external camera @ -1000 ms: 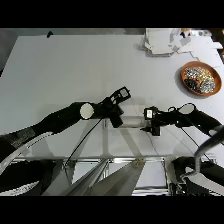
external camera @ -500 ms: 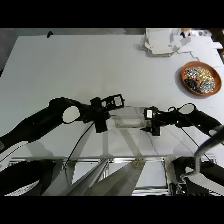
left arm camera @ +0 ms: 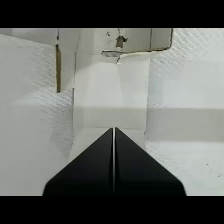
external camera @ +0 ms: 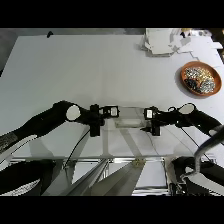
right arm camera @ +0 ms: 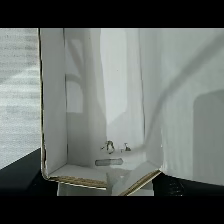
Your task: Fold the box and place the chain.
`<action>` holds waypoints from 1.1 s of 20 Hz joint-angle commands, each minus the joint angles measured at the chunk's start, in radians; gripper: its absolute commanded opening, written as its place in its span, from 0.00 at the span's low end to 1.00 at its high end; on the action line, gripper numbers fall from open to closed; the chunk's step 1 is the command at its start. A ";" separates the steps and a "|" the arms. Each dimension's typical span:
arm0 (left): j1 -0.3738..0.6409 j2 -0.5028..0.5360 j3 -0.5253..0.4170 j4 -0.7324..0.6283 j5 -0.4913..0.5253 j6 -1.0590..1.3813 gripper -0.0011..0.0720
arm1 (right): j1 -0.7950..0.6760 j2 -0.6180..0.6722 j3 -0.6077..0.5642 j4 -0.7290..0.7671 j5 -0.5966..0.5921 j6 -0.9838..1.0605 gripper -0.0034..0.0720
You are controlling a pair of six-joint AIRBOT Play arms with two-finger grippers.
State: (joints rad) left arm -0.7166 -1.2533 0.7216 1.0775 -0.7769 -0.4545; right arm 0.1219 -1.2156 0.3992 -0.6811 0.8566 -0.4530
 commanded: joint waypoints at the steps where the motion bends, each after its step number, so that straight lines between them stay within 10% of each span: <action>1: 0.008 -0.008 -0.005 -0.020 0.035 0.154 0.13 | 0.000 0.000 0.000 0.000 0.000 0.000 0.67; 6: 0.018 -0.021 -0.005 -0.040 0.102 0.402 0.42 | 0.000 0.000 0.000 0.000 0.000 0.000 0.67; 22: 0.008 -0.091 -0.005 -0.236 0.072 0.560 0.38 | 0.000 0.000 0.000 0.000 0.000 0.000 0.67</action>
State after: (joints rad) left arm -0.7067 -1.3415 0.7177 0.8520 -0.6758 0.0917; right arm 0.1219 -1.2156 0.3992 -0.6811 0.8566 -0.4534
